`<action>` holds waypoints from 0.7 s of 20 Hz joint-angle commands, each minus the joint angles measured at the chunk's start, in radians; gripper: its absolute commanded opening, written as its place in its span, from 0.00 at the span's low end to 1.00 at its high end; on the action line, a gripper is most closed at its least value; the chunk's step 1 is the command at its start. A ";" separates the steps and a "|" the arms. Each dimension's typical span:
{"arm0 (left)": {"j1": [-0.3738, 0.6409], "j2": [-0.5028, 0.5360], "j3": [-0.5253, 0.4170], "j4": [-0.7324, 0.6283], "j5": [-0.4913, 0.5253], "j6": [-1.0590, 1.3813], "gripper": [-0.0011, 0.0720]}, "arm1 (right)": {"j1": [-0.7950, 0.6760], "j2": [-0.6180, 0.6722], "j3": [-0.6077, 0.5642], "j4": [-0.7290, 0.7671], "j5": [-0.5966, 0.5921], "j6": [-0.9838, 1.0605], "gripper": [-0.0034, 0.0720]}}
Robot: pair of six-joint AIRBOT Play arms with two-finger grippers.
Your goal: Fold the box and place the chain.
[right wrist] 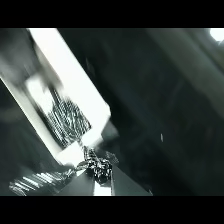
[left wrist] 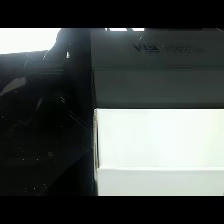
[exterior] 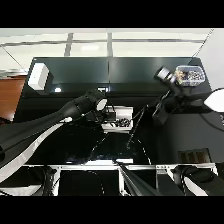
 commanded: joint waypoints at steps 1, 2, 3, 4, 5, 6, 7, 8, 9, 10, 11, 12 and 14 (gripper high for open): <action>0.000 0.000 0.000 0.000 0.000 0.000 0.05 | -0.001 0.036 0.169 0.097 0.061 0.185 0.06; 0.000 0.000 0.000 0.000 0.000 0.000 0.05 | -0.001 0.036 0.198 0.146 0.059 0.193 0.06; 0.000 0.000 0.000 0.000 0.000 0.000 0.05 | 0.000 0.036 0.223 0.197 0.055 0.200 0.06; 0.000 0.000 0.000 0.000 0.000 0.000 0.05 | 0.000 0.036 0.237 0.239 0.047 0.200 0.06; 0.001 0.000 0.000 0.000 0.000 0.000 0.05 | -0.001 0.036 0.242 0.267 0.037 0.200 0.06; 0.001 0.000 0.000 0.000 0.000 0.000 0.05 | -0.001 0.036 0.242 0.295 0.026 0.200 0.06; 0.001 0.000 0.000 0.000 0.000 0.000 0.05 | 0.000 0.036 0.242 0.324 0.018 0.199 0.06; 0.001 0.000 0.000 0.000 0.000 0.000 0.05 | 0.000 0.036 0.242 0.349 0.007 0.198 0.06; 0.001 0.000 0.000 0.000 0.000 0.000 0.05 | 0.000 0.036 0.243 0.364 0.000 0.194 0.06; 0.001 0.000 0.000 0.000 0.000 0.000 0.05 | 0.000 0.036 0.242 0.375 -0.006 0.192 0.06; 0.001 0.000 0.000 0.000 0.000 0.000 0.05 | 0.000 0.036 0.243 0.387 -0.016 0.191 0.06; 0.001 0.000 0.000 0.000 0.000 0.000 0.05 | 0.000 0.036 0.242 0.401 -0.028 0.186 0.06; 0.001 0.000 0.000 0.000 0.000 0.000 0.05 | 0.000 0.036 0.243 0.408 -0.042 0.180 0.06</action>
